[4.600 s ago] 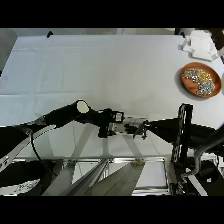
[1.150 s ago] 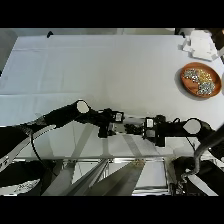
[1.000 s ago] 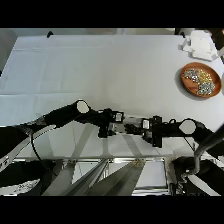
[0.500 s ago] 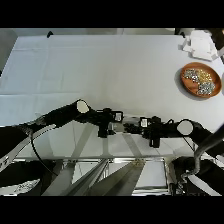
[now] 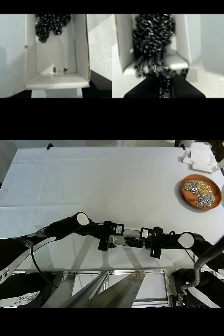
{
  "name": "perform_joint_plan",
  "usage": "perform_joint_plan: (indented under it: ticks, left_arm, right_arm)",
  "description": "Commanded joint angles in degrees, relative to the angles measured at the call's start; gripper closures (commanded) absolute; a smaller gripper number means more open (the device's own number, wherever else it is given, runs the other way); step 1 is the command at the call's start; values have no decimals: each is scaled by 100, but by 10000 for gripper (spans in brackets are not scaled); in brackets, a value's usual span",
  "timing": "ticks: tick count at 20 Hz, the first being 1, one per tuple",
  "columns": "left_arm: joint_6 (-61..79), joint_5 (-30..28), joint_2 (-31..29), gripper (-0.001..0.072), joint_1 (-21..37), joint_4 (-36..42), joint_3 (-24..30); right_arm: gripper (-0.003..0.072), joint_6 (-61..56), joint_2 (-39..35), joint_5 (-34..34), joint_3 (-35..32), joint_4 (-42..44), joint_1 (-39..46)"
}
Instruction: Fold the box and place the chain.
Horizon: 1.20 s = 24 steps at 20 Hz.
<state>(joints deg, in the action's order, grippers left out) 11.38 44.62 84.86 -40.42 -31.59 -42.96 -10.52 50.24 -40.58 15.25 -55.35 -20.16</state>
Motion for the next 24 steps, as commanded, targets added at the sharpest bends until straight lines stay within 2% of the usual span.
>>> perform_joint_plan:
  ticks: [1, 5, 7, 14, 16, 19, 21, 24]
  left_arm:
    - [-4, -24, 0, 375, 2, -17, -2]
    - [-4, -22, 0, 375, 2, -17, -2]
    - [-4, -24, 0, 375, 2, -17, -2]
    - [-4, -22, 0, 375, 2, -17, -2]
    - [-4, -22, 0, 375, 2, -17, -2]
    - [-4, -22, 0, 375, 2, -17, -2]
    - [-4, -22, 0, 375, 2, -17, -2]
    - [-4, -22, 0, 375, 2, -17, -2]
  right_arm:
    - [612, -26, -254, -297, 4, -125, -7]
    - [676, -68, -570, -721, 7, -291, -7]
    - [674, -345, -870, -723, 11, -291, -7]
    - [675, -669, -3005, -883, 11, -168, -7]
    - [675, -745, -3689, -846, 11, 197, -7]
    - [676, -719, -4354, -625, 11, 1357, -9]
    - [674, -699, -4363, -590, 11, 1904, -9]
    - [674, -654, -4166, -350, 11, 2277, -13]
